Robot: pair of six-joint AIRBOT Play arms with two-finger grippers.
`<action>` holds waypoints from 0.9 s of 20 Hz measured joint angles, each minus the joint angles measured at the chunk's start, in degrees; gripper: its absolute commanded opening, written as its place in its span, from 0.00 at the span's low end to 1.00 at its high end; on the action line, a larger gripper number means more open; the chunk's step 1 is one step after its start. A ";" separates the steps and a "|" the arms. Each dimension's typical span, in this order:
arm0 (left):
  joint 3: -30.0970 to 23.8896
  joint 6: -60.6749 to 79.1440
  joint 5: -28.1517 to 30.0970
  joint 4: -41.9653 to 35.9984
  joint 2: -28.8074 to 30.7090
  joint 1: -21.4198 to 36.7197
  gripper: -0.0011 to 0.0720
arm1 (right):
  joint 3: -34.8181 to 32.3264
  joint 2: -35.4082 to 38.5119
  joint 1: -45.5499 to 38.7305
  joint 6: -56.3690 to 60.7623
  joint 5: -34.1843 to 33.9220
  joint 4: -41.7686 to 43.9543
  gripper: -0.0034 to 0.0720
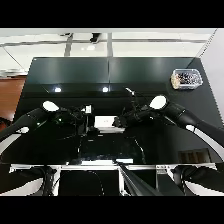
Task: Fold the box and place the chain.
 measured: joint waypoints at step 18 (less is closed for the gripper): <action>2.25 -10.78 -1.86 5.68 6.05 0.11 0.98 | -0.31 23.58 -17.97 4.44 15.74 -14.75 0.06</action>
